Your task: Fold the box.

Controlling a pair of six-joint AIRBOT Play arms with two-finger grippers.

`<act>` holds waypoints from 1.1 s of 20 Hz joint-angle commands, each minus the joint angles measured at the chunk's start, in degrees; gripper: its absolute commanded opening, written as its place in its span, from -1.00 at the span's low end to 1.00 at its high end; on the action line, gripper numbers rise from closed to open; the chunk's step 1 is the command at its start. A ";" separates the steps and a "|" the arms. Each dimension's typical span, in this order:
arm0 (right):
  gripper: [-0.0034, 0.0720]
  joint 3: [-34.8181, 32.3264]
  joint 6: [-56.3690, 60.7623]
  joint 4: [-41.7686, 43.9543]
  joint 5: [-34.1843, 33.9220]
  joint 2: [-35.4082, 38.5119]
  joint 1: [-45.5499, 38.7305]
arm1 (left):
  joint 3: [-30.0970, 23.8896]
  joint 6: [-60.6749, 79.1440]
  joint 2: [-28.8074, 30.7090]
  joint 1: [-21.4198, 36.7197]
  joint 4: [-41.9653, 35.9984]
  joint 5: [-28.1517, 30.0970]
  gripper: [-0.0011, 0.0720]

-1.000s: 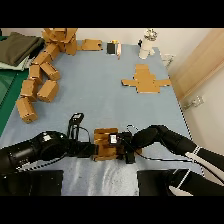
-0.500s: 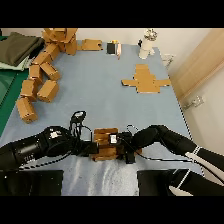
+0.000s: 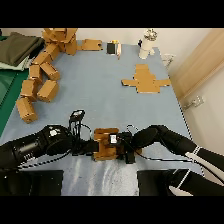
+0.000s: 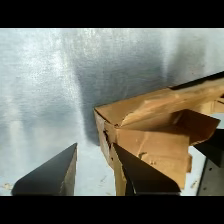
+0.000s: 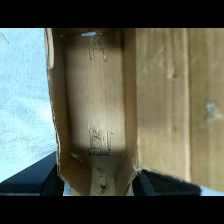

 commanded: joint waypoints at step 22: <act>0.42 0.02 0.02 0.02 0.00 0.02 0.04 | 1.66 2.78 -1.31 0.04 -3.52 2.32 1.00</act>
